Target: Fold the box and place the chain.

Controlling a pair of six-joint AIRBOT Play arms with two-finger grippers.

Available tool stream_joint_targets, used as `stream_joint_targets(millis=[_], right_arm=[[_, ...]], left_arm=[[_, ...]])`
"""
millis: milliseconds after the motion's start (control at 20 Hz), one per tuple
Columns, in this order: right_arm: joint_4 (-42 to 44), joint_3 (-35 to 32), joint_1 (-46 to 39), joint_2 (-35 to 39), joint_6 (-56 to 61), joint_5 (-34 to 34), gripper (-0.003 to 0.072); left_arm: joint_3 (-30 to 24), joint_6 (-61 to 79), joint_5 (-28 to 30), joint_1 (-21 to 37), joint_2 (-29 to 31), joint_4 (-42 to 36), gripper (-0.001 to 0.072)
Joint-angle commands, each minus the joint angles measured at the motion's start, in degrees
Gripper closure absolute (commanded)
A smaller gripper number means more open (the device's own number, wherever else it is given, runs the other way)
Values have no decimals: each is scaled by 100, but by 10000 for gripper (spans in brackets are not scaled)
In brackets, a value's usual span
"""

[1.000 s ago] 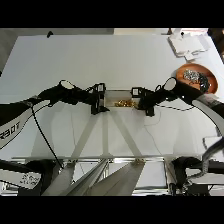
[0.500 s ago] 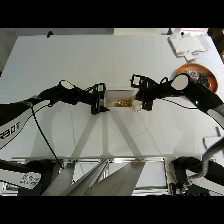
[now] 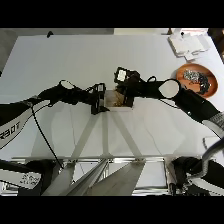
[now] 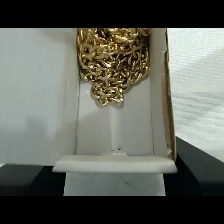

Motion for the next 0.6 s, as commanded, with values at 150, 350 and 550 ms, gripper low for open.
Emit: stream_joint_targets(millis=[150,350,550], right_arm=[[372,4,153,9,4,-286,680],[809,4,168,9,-11,-363,681],[1012,4,387,7,-52,-367,681]], left_arm=[[4,0,2,0,2,2,537],[4,0,2,0,2,2,537],[4,-2,2,0,2,2,537]])
